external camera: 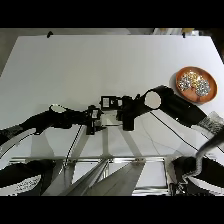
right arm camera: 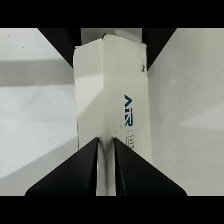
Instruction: Fold the box and place the chain.
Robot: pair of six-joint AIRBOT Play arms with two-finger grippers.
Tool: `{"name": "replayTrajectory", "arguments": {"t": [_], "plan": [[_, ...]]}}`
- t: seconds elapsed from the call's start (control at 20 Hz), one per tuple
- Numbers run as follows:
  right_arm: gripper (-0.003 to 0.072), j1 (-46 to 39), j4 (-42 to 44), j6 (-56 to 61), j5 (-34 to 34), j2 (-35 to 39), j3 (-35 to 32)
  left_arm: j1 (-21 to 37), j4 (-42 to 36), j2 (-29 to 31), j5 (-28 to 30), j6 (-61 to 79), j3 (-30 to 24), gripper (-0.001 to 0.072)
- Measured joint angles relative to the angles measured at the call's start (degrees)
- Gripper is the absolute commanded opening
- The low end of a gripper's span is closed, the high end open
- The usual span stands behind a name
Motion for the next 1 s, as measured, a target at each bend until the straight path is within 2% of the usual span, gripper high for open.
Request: {"name": "replayTrajectory", "arguments": {"t": [1.0], "plan": [[0.0093, 0.0, -0.4, -0.1, -7.3, 0.1, -2.6, 0.0, -0.1, 0.0, 0.2, 0.0, 0.0, 0.0138]]}}
